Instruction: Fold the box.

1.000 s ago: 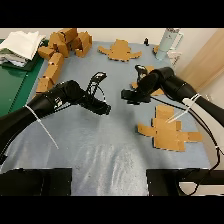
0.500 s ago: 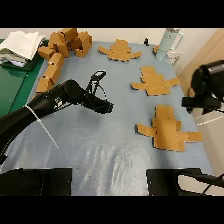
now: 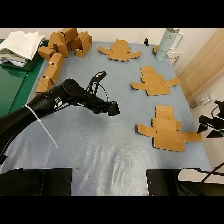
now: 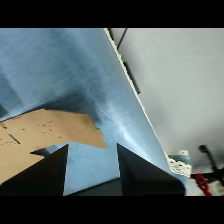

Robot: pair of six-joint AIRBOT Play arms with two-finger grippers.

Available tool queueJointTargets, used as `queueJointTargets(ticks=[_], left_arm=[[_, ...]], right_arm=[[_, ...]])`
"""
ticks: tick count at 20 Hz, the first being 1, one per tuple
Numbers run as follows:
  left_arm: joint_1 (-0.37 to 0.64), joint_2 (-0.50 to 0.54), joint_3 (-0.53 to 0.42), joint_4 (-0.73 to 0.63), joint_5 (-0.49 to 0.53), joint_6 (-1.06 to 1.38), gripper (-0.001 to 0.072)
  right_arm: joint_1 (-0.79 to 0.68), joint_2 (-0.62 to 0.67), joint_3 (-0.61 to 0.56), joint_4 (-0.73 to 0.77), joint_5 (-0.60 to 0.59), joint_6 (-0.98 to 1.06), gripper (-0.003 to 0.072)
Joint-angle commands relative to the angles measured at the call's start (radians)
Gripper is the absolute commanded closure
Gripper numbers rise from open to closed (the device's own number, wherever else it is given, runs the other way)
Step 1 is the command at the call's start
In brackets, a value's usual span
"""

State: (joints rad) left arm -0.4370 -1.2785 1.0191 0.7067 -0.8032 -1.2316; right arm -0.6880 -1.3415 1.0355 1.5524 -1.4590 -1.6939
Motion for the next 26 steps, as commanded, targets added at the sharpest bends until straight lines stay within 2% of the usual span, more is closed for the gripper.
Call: queueJointTargets(ticks=[1,2,4,5,6,7,8,10,12,14,17,18,19,20,23,26], left_arm=[[0.000,0.000,0.001,-0.019,-0.072,0.000,0.0024],[0.001,0.000,0.001,-0.019,-0.090,0.000,0.0024],[0.002,0.000,0.001,-0.019,-0.106,0.001,0.0024],[0.002,0.000,0.001,-0.019,-0.104,0.003,0.0024],[0.002,0.000,0.001,-0.019,-0.103,0.012,0.0024],[0.002,0.000,0.001,-0.019,-0.094,0.020,0.0024],[0.002,0.000,0.001,-0.020,-0.078,0.019,0.0024],[0.002,0.000,0.001,-0.027,-0.044,0.013,0.0025],[0.002,0.000,0.002,-0.031,-0.037,0.012,0.0025],[0.002,0.000,0.002,-0.030,-0.035,0.016,0.0025],[0.002,0.000,0.002,-0.029,-0.048,0.062,0.0025],[0.003,0.000,0.002,-0.029,-0.058,0.065,0.0025],[0.005,0.000,0.002,-0.030,-0.072,0.065,0.0025],[0.011,0.000,0.002,-0.030,-0.092,0.064,0.0025],[0.046,0.000,0.002,-0.031,-0.148,0.064,0.0025],[0.093,0.000,0.002,-0.031,-0.212,0.063,0.0024]], right_arm=[[-0.142,-0.059,-0.006,0.245,-0.027,-0.177,0.0208],[-0.159,-0.063,-0.006,0.278,-0.028,-0.211,0.0241],[-0.166,-0.068,-0.008,0.316,-0.059,-0.277,0.0415],[-0.164,-0.068,-0.012,0.346,-0.074,-0.297,0.0432],[-0.159,-0.068,-0.018,0.414,-0.097,-0.320,0.0556],[-0.150,-0.068,-0.028,0.490,-0.119,-0.326,0.0636],[-0.131,-0.068,-0.039,0.564,-0.143,-0.334,0.0681],[-0.065,-0.060,-0.068,0.661,-0.161,-0.328,0.0681],[0.033,-0.019,-0.129,0.764,-0.126,-0.331,0.0681],[0.158,0.050,-0.204,0.827,-0.045,-0.333,0.0682],[0.359,0.156,-0.308,0.785,0.158,-0.291,0.0680],[0.411,0.170,-0.324,0.762,0.201,-0.265,0.0619],[0.457,0.170,-0.325,0.726,0.219,-0.235,0.0460],[0.491,0.166,-0.325,0.680,0.230,-0.189,0.0401],[0.541,0.134,-0.324,0.579,0.247,-0.128,0.0402],[0.549,0.106,-0.324,0.588,0.248,-0.133,0.0417]])
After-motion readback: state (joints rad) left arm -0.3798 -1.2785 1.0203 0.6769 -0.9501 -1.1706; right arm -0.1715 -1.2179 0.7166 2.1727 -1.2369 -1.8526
